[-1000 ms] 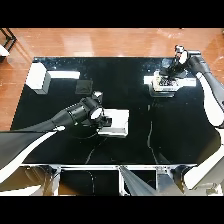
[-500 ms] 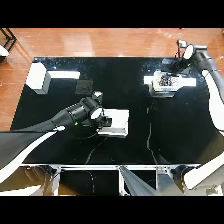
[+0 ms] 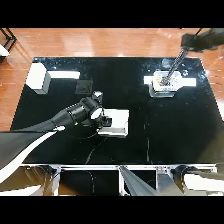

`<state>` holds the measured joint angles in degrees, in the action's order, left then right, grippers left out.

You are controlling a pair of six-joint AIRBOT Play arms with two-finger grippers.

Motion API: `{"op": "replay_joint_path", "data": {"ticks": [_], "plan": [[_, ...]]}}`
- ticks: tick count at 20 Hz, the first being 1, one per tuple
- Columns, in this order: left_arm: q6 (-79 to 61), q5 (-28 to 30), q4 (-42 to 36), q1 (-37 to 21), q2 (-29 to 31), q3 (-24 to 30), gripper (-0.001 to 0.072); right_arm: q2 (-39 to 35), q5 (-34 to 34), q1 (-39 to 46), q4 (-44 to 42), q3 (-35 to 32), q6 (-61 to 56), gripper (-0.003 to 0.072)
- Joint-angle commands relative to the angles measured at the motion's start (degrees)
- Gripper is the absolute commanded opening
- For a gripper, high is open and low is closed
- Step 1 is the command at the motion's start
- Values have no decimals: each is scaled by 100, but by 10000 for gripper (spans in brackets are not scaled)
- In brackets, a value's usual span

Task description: Fold the box and place the chain.

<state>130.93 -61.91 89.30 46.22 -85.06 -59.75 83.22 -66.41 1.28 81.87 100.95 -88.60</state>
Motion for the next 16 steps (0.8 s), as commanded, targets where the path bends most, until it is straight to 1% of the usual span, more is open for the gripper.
{"op": "replay_joint_path", "data": {"ticks": [1,8,10,12,15,16], "plan": [[0,83,22,-13,0,-4,21,-898,85,4,-264,68,76,18],[0,-9,15,-7,0,-7,21,-2114,-721,-2,-452,76,151,18],[0,-7,15,-7,0,-7,21,-2291,-1193,-4,-713,68,214,18],[-2,-9,15,-4,0,-7,21,-2452,-1368,-120,-953,13,256,18],[0,-7,2,-4,0,-7,21,-2570,-1919,-501,-1032,0,319,18],[0,-9,2,-7,0,-7,21,-2610,-2004,-673,-1032,-7,433,17]]}}
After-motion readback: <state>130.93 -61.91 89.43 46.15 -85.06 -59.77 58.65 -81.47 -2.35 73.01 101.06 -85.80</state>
